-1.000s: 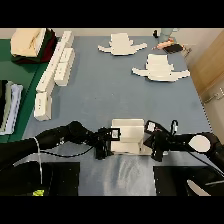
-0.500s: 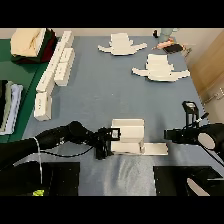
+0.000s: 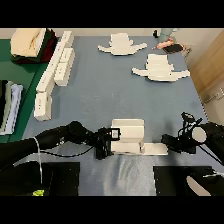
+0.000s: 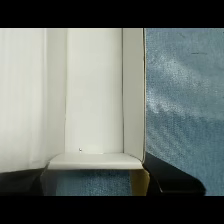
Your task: Fold the box.
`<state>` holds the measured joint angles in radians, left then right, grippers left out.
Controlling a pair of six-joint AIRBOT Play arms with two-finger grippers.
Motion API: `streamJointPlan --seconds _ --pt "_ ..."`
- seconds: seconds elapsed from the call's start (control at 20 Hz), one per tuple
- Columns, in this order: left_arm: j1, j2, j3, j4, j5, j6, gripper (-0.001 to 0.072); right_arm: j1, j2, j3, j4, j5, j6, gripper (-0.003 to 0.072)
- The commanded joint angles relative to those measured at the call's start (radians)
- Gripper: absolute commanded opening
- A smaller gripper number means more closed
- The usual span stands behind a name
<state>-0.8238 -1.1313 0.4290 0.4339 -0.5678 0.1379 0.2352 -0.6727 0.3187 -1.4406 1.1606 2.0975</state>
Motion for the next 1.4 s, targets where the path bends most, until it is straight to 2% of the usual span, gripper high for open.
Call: streamJointPlan --seconds 0.0,0.3,0.55,0.6,0.65,0.7,0.9,1.0,1.2,1.35 --pt "0.001 0.001 0.000 0.000 0.000 0.000 0.0522 -0.002 -0.008 -0.018 0.214 -0.039 -0.094 -0.0001" --pt "0.001 0.001 0.000 0.000 0.000 0.000 0.0521 -0.002 0.130 -0.019 0.342 -0.037 -0.145 -0.0001" --pt "0.001 0.001 0.000 0.000 0.000 0.000 0.0522 -0.002 0.127 -0.017 0.497 -0.074 -0.323 0.0006" --pt "0.001 0.001 0.000 0.000 0.000 0.000 0.0522 -0.002 0.127 -0.016 0.532 -0.082 -0.356 0.0068" --pt "0.001 0.001 0.000 0.000 0.000 0.000 0.0522 -0.002 0.127 -0.016 0.548 -0.082 -0.373 0.0235" --pt "0.001 0.001 0.000 0.000 0.000 0.000 0.0522 -0.002 0.127 -0.017 0.555 -0.082 -0.379 0.0353" --pt "0.001 0.001 0.000 0.000 0.000 0.000 0.0522 -0.002 0.125 -0.017 0.556 -0.083 -0.389 0.0355" --pt "0.001 0.001 0.000 0.000 0.000 0.000 0.0522 -0.002 0.123 -0.017 0.575 -0.083 -0.426 0.0479" --pt "0.001 0.001 0.000 0.000 0.000 0.000 0.0522 -0.002 0.104 -0.017 0.610 -0.097 -0.474 0.0483" --pt "0.001 0.001 0.000 0.000 0.000 0.000 0.0522 0.034 0.047 -0.016 0.604 -0.108 -0.475 0.0459"
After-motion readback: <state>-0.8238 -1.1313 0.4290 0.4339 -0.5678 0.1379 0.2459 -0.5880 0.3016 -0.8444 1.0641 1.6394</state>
